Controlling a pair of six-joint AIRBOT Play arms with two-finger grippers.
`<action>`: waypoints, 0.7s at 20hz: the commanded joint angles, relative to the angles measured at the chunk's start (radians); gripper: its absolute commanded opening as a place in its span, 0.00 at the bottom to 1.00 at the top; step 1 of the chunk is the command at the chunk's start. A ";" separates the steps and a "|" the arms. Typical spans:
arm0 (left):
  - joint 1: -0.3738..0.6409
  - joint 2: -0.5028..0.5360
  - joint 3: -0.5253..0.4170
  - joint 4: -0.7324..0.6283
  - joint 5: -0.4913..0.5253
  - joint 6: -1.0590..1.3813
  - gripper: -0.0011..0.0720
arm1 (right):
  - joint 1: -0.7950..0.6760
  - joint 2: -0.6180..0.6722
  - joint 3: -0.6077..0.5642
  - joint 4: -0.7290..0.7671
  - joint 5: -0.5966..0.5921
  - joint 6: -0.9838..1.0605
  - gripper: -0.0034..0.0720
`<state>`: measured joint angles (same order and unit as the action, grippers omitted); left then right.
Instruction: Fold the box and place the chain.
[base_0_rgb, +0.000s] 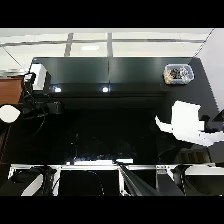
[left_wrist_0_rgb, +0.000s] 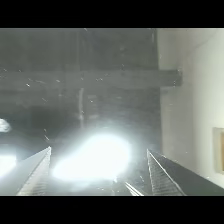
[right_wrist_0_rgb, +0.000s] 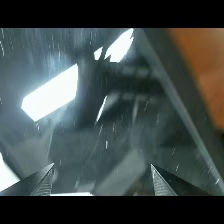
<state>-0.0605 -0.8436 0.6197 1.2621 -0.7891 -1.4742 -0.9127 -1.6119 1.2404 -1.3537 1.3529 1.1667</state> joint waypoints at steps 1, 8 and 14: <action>0.001 -0.026 0.000 -0.045 -0.006 0.000 0.99 | -0.043 -0.032 0.008 0.010 0.200 -0.034 1.00; 0.001 -0.026 0.000 -0.048 -0.034 0.000 0.99 | -0.090 0.003 -0.071 0.020 0.192 -0.050 0.50; 0.001 -0.026 0.000 -0.049 -0.026 0.001 0.98 | -0.073 0.131 -0.072 0.225 0.168 -0.140 0.06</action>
<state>-0.0605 -0.8696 0.6197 1.2144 -0.8196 -1.4742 -0.9962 -1.5394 1.1709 -1.2411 1.5364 1.0645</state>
